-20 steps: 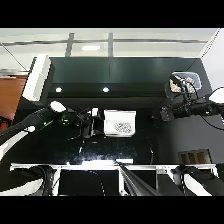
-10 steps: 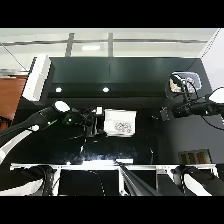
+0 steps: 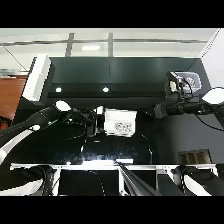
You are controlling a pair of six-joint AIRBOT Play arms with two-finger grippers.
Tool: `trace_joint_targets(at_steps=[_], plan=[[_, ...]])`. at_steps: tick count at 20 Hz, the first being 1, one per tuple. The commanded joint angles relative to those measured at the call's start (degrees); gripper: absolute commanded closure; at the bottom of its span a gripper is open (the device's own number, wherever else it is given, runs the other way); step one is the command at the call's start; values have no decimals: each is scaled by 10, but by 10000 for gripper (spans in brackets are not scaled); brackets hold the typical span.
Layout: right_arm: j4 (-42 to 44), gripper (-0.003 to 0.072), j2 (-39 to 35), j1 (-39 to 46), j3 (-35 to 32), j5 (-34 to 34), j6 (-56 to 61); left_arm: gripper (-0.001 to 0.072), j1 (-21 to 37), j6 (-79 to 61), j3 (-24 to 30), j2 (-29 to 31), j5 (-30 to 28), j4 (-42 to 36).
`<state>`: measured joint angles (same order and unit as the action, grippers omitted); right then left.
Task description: Fold the box and place the chain.
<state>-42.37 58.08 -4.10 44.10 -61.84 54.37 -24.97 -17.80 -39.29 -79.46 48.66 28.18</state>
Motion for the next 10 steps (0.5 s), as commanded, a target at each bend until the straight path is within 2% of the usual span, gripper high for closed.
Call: trace_joint_targets(at_steps=[1,3,4,5,6,10], plan=[[20,370,2,-46,-1,136,43,245,0,0,0,0,-1,1],[23,367,3,-60,0,175,43,244,0,0,0,0,-1,1],[23,326,4,-64,0,191,43,244,0,0,0,0,-1,1],[23,48,8,-64,4,191,44,244,0,0,0,0,-1,1],[19,1,17,-64,14,175,43,244,0,0,0,0,-1,1],[5,-1,66,-85,52,113,-5,244,0,0,0,0,-1,1]])
